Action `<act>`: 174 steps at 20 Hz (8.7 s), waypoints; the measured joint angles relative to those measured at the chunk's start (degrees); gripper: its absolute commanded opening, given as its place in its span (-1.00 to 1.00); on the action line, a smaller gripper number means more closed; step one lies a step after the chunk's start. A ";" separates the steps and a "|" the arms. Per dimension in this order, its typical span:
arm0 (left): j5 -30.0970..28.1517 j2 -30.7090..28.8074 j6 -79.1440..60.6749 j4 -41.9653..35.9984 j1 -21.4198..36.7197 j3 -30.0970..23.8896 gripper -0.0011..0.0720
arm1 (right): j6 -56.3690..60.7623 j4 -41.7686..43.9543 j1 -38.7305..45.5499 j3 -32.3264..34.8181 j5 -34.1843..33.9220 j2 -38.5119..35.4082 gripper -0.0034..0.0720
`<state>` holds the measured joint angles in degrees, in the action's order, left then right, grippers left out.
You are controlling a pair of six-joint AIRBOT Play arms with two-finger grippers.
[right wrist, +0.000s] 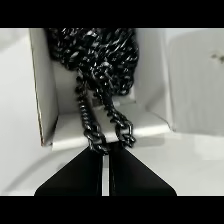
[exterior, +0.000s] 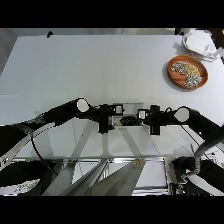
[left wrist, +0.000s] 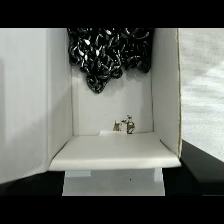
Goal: Fold the box and place the chain.
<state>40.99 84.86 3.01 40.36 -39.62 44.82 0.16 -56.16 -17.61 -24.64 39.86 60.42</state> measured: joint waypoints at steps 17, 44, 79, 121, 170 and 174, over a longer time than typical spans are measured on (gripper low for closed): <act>0.00 -0.02 0.02 -0.02 0.00 0.00 -0.23 | 14.14 3.56 0.00 0.02 3.82 -28.87 -0.87; -0.02 -0.02 0.02 0.00 0.00 0.00 -0.23 | 3.45 38.10 -6.91 0.00 -1.38 -4.81 -0.35; -0.02 -0.02 0.02 0.00 0.00 0.00 -0.23 | 14.69 21.07 14.95 -23.63 34.42 13.79 -0.88; -0.02 -0.02 0.02 0.00 0.00 0.00 -0.23 | 7.50 28.28 12.98 -24.33 33.86 10.49 -0.23; -0.02 0.00 0.13 -0.04 0.00 0.00 -0.23 | 1.36 3.67 -2.01 -17.97 22.38 4.74 -0.06; -0.02 -0.02 -0.17 0.00 0.00 0.00 -0.23 | 1.46 3.43 -2.03 -17.97 21.94 2.25 -0.14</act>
<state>40.97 84.84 2.83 40.36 -39.62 44.82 1.63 -52.73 -19.64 -42.61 61.80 62.67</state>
